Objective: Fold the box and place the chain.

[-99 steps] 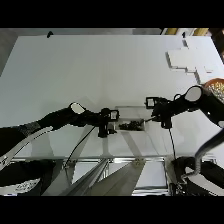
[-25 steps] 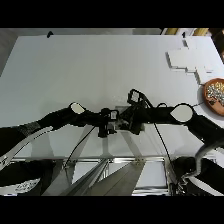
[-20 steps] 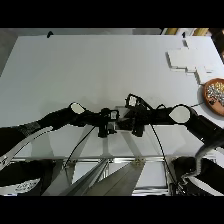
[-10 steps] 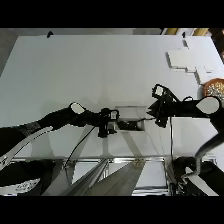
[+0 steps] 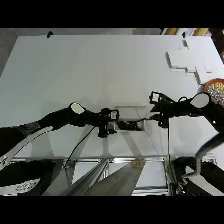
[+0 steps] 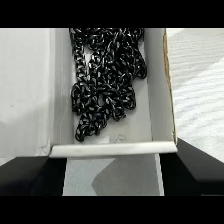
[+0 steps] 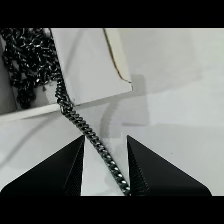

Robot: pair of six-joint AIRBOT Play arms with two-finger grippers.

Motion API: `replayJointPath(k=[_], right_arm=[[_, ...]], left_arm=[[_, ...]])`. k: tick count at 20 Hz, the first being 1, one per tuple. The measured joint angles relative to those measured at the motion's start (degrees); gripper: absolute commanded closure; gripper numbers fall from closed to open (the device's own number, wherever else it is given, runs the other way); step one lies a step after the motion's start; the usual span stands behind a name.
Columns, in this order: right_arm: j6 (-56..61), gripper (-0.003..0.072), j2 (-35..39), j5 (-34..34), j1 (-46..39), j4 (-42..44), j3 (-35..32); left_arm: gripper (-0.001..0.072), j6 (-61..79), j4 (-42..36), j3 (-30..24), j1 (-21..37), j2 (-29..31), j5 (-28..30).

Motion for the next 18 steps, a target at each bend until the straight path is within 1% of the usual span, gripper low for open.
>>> replayJointPath(k=[4,7,8,9,10,11,14,18], right_arm=[[-2.23,0.0385,-4.33,0.68,-0.04,-0.13,-0.52],[-5.29,0.0388,-6.12,0.57,0.74,0.13,-0.79],[-6.19,0.0408,-6.47,0.09,1.25,0.61,-0.85],[-6.78,0.0485,-6.69,-0.39,1.68,1.18,-0.87],[-7.32,0.063,-6.84,-1.09,2.1,1.95,-0.9],[-7.65,0.0669,-6.95,-1.36,2.4,2.54,-0.9],[-4.9,0.0669,-6.38,-0.46,2.86,0.85,-0.92],[4.17,0.0668,-2.32,2.71,3.08,-7.74,-0.92]], left_arm=[[0.0617,0.0,0.0,0.0,0.0,0.0,0.0],[0.0617,0.0,0.02,0.0,0.0,0.0,0.0],[0.0617,-0.02,0.0,0.0,0.0,0.0,0.0],[0.0617,-0.02,0.0,0.0,0.0,0.0,0.0],[0.0617,-0.02,0.0,0.0,0.0,0.0,0.0],[0.0617,0.0,0.0,0.0,0.0,0.0,-0.02],[0.0617,0.0,0.0,0.0,0.0,0.0,0.0],[0.0617,-0.02,0.0,0.0,0.0,0.0,0.0]])
